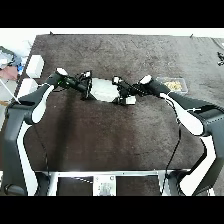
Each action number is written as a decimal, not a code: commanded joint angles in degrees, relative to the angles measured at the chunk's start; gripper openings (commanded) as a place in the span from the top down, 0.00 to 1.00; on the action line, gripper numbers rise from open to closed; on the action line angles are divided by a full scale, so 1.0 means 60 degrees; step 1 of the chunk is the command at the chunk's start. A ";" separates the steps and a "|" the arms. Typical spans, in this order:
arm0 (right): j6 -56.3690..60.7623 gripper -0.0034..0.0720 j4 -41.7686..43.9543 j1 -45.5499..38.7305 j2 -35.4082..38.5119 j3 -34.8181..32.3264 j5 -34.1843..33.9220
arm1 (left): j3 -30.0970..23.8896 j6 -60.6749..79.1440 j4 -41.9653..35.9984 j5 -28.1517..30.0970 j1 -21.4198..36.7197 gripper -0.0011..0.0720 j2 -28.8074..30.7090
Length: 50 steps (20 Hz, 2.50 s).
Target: Fold the box and place the chain.
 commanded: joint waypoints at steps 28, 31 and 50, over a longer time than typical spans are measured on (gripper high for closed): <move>0.0004 0.16 0.0000 0.0011 0.0000 -0.0004 0.0058 | 0.0011 -0.0084 -0.0193 -0.0280 0.0007 0.26 0.0007; 0.0004 0.16 0.0000 0.0011 0.0000 -0.0004 0.0058 | 0.0011 -0.0084 -0.0193 -0.0280 0.0007 0.26 0.0007; 0.1894 0.00 -0.2983 0.0011 0.1053 -0.0004 0.0182 | 0.0011 -0.0084 -0.0193 -0.0277 0.0007 0.26 0.0007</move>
